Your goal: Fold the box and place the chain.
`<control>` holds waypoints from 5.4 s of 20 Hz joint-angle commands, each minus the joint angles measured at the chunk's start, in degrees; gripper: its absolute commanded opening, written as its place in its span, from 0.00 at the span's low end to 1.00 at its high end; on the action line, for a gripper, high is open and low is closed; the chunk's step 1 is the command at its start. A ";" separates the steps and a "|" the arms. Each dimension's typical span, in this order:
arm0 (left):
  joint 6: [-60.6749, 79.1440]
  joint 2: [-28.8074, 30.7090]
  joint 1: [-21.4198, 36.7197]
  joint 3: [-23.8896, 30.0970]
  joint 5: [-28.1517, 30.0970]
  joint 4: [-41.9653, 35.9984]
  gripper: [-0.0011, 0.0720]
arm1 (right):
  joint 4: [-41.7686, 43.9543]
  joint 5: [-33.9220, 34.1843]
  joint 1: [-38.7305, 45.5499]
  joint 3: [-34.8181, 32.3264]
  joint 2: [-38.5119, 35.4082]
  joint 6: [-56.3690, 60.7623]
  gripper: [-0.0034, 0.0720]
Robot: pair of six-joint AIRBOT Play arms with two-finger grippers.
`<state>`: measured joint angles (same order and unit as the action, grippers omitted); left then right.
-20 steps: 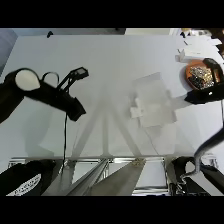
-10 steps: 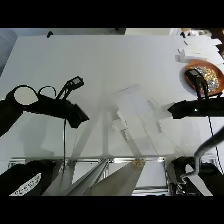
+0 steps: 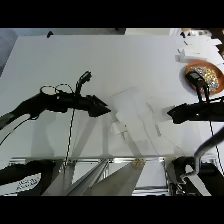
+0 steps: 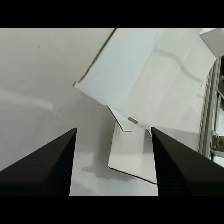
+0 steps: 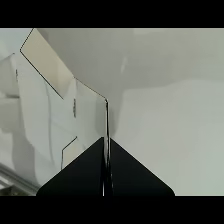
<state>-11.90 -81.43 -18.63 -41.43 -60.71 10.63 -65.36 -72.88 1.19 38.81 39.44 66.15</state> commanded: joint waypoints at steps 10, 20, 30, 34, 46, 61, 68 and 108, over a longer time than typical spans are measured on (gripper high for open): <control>6.97 -16.11 -6.51 -9.88 -6.80 -4.55 0.72 | 1.33 -1.44 -0.04 -0.02 -0.26 0.02 0.07; 12.98 -17.29 -9.09 -9.97 -4.57 -8.94 0.21 | 1.36 -1.33 -0.04 -0.02 -0.26 0.04 0.07; 17.55 -10.97 -9.18 -10.27 -1.86 1.77 0.02 | 8.72 -4.68 -0.04 0.79 -0.28 0.02 0.60; 8.39 -3.41 -9.33 -12.11 -4.37 23.17 0.02 | 8.83 -6.14 -0.04 4.31 -0.28 0.02 0.60; 12.94 -4.09 -13.99 -12.26 6.25 28.81 0.02 | 8.79 -5.79 -0.04 5.99 -0.26 -0.20 0.60; 12.96 -7.72 -13.97 -12.26 8.02 27.36 0.02 | 8.55 -5.73 -0.04 5.99 -0.26 -2.05 0.60; 12.94 -7.72 -13.97 -12.26 7.34 27.34 0.03 | 8.61 -5.86 -0.07 5.99 -0.26 -3.74 0.59; 12.94 -7.72 -13.97 -12.26 7.34 27.34 0.03 | -4.87 27.93 -43.45 -21.68 3.89 -39.65 0.97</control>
<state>1.04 -89.12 -32.58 -53.74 -53.39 37.98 -71.16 -50.83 -41.32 20.03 43.38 26.52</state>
